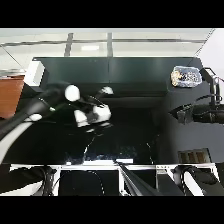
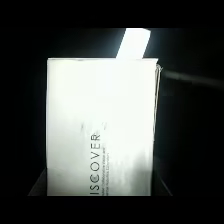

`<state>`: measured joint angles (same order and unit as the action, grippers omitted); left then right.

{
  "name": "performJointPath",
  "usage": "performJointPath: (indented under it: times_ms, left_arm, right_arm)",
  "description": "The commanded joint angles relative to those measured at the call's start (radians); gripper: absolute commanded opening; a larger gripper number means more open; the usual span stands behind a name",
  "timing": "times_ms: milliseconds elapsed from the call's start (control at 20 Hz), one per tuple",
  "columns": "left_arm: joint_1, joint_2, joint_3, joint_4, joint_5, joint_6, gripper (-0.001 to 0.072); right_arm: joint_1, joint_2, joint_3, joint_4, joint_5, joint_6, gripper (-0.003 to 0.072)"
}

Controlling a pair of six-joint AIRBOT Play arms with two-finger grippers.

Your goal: Fold the box and place the chain.

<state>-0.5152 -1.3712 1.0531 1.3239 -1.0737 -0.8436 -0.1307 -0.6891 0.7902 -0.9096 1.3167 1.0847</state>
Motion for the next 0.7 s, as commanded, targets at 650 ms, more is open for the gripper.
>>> performJointPath:
  times_ms: [650]
  left_arm:
    - [1.116, 0.172, -0.098, -0.126, 0.151, -0.064, 0.0292]
  right_arm:
    - [0.0, -0.002, 0.0, 0.001, -0.111, 0.038, 0.0012]
